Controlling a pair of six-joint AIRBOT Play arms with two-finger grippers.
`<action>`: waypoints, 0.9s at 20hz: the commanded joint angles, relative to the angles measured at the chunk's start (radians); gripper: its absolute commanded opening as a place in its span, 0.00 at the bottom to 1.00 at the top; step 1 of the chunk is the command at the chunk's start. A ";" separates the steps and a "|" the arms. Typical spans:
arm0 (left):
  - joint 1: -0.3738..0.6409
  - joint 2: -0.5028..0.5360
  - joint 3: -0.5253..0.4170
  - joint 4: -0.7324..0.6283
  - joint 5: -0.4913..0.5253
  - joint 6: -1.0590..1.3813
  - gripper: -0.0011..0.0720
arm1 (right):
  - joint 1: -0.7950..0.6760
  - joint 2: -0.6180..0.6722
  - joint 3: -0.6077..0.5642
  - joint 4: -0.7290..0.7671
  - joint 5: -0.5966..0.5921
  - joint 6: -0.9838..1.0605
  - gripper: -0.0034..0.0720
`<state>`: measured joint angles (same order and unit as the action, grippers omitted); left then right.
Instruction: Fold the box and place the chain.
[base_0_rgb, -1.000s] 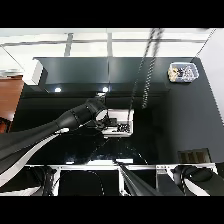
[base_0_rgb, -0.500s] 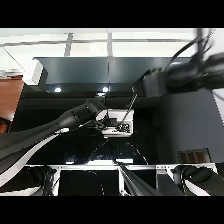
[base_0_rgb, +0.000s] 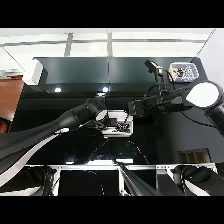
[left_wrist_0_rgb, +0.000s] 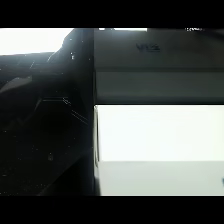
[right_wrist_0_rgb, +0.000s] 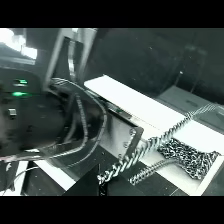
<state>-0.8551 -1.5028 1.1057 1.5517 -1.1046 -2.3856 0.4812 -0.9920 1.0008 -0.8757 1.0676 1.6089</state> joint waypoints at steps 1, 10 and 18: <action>0.001 0.000 0.000 0.000 0.000 0.000 0.05 | -0.015 0.020 -0.008 -0.016 -0.037 -0.011 0.07; 0.001 0.000 0.000 0.000 0.000 0.000 0.05 | -0.186 0.137 0.122 -0.061 0.212 -0.004 0.07; 0.001 0.000 0.000 0.000 0.000 0.000 0.05 | -0.069 0.140 0.115 0.132 0.092 -0.042 0.07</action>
<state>-0.8551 -1.5028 1.1057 1.5517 -1.1049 -2.3856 0.3622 -0.8536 1.1198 -0.7891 1.2301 1.5761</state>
